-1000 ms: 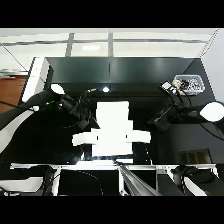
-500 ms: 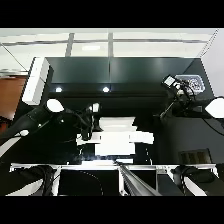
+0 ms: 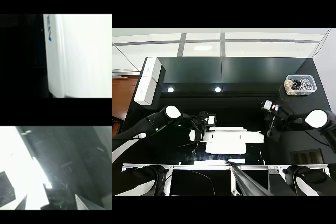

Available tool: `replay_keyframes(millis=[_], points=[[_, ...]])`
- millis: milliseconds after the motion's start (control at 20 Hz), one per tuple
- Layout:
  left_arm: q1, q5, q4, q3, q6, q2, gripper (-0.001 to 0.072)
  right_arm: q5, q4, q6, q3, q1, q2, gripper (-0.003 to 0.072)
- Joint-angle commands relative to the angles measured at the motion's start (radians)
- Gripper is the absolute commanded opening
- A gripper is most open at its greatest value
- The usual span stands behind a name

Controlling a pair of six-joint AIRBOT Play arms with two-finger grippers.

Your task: Fold the box and place the chain.

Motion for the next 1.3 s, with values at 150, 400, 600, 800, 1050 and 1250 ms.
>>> replay_keyframes(millis=[150, 400, 600, 800, 1050, 1250], points=[[-0.002, 0.006, 0.009, 0.001, 0.009, -0.034, 0.0033, -0.123, 0.058, -0.142, -0.065, 0.162, -0.079, 0.0710], [-0.002, -0.021, 0.008, 0.003, 0.009, -0.032, 0.0033, -0.110, 0.062, -0.164, -0.065, 0.256, -0.156, 0.0709], [-0.001, -0.019, 0.008, 0.024, -0.024, -0.031, 0.0033, -0.106, 0.053, -0.166, -0.065, 0.272, -0.157, 0.0710], [-0.002, -0.019, 0.009, 0.027, -0.044, -0.031, 0.0033, -0.075, 0.055, -0.201, -0.065, 0.272, -0.159, 0.0710], [-0.001, -0.016, 0.009, 0.027, -0.066, -0.031, 0.0033, -0.059, 0.092, -0.254, -0.066, 0.273, -0.189, 0.0709], [-0.001, -0.013, 0.009, 0.027, -0.066, -0.033, 0.0033, -0.066, 0.157, -0.323, -0.071, 0.273, -0.195, 0.0708]])
